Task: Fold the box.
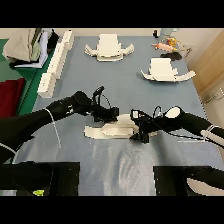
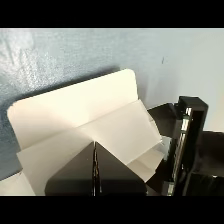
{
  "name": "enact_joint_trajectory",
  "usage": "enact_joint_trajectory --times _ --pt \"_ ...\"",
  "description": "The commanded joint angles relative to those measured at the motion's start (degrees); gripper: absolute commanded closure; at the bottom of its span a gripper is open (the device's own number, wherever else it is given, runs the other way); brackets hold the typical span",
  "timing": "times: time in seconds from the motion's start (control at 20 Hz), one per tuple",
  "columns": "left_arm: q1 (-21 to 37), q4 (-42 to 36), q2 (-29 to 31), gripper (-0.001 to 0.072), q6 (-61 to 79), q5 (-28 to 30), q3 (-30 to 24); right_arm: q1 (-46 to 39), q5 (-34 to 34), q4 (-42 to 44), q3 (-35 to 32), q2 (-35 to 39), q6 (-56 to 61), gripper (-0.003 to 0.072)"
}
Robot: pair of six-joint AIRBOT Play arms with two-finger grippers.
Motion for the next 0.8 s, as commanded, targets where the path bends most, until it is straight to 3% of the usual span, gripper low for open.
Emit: enact_joint_trajectory --times 0.0,0.2,0.35,0.6,0.75 --pt "0.13 0.55 -0.46 0.0693 0.31 0.57 0.22 0.02 -0.02 0.0 0.02 -0.02 -0.07 0.0146" --pt "1.99 0.55 3.17 0.0693 6.1 -1.73 2.05 0.02 -0.02 0.0 0.02 -0.02 -0.07 0.0147" --pt "4.83 1.22 10.54 0.0692 15.34 -8.09 2.54 0.02 -0.02 0.0 0.02 -0.02 -0.07 0.0146" --pt "6.05 18.78 22.56 0.0692 19.58 -21.62 2.47 0.02 -0.02 -0.02 0.02 -0.02 -0.07 0.0146" --pt "5.84 21.81 25.49 0.0691 29.35 -25.9 2.47 0.02 -0.02 0.0 0.02 -0.02 -0.07 0.0146"
